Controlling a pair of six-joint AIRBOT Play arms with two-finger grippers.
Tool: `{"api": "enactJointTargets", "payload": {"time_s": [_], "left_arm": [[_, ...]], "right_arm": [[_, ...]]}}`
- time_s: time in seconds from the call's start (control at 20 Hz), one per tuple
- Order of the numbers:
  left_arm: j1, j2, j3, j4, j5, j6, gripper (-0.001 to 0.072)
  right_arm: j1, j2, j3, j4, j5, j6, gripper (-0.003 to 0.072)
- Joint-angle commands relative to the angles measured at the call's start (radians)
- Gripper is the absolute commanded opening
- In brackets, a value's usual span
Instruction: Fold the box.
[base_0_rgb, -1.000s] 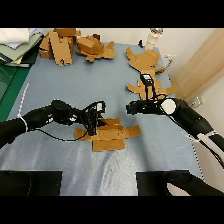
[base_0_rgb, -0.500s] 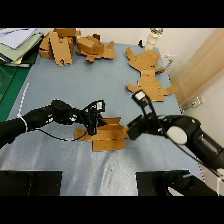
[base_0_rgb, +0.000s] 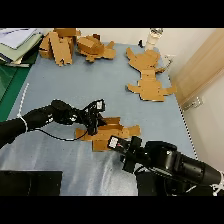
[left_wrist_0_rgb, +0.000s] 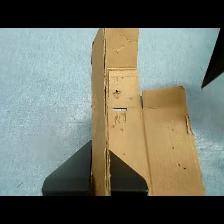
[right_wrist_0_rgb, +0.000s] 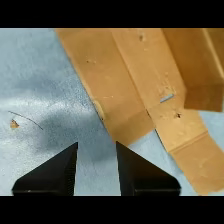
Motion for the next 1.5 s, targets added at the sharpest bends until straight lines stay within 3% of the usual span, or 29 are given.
{"api": "enactJointTargets", "payload": {"time_s": [0.0,0.4,0.65,1.3,1.45], "left_arm": [[0.000,0.000,0.000,0.000,0.000,-0.001,0.0011],[-0.002,0.000,0.000,0.000,-0.009,-0.001,0.0011],[-0.002,0.000,0.000,0.000,-0.008,-0.001,0.0011],[-0.002,0.000,0.000,0.000,-0.008,-0.001,0.0011],[-0.002,0.000,0.000,0.000,-0.008,-0.001,0.0011]], "right_arm": [[0.043,-0.090,-0.014,-0.111,-0.089,0.003,0.0380],[0.041,-0.183,-0.014,-0.190,-0.196,0.012,0.0371],[0.041,-0.200,-0.014,-0.295,-0.227,0.153,0.0370],[0.041,-0.197,-0.014,-0.282,-0.229,0.168,0.0369],[0.002,-0.197,-0.015,-0.293,-0.331,0.165,0.0369]]}}
